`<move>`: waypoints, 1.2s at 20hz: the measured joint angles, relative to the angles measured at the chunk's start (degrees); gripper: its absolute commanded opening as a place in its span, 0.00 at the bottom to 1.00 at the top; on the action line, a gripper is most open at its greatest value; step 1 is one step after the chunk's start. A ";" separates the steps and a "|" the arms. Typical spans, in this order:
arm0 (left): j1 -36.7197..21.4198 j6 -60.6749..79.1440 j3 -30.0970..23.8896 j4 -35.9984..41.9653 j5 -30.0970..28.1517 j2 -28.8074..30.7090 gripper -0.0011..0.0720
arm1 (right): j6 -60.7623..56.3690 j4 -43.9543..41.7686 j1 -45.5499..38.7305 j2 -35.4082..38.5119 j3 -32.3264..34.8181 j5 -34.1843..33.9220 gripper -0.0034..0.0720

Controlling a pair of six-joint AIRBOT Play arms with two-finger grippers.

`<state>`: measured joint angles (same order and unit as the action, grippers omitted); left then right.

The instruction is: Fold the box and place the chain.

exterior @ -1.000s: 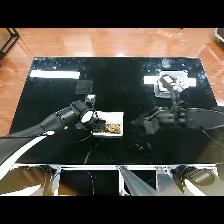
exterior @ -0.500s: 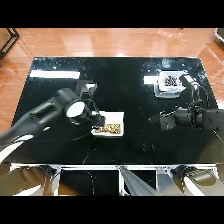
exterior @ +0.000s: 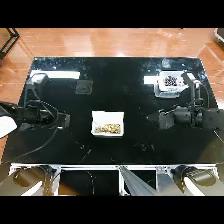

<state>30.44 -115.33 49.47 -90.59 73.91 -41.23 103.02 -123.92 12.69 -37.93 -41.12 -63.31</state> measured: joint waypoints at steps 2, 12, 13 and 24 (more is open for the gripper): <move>-4.57 6.47 -3.30 5.09 -6.05 0.28 0.71 | -3.61 -0.48 2.40 -0.04 0.00 -0.57 0.98; -10.60 18.18 -8.26 14.86 -16.00 -1.46 0.71 | -9.38 4.11 9.84 -19.78 -11.58 11.72 0.98; -10.38 18.40 -8.46 15.34 -15.78 -1.51 0.71 | -9.22 4.37 10.12 -23.17 -14.40 11.63 0.98; -8.90 18.97 -9.07 17.75 -18.49 -1.64 0.71 | 2.67 5.03 17.94 -41.05 -25.53 7.10 0.98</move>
<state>21.54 -96.36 40.40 -72.84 55.42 -42.87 105.69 -118.89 30.63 -78.98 -66.65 -56.21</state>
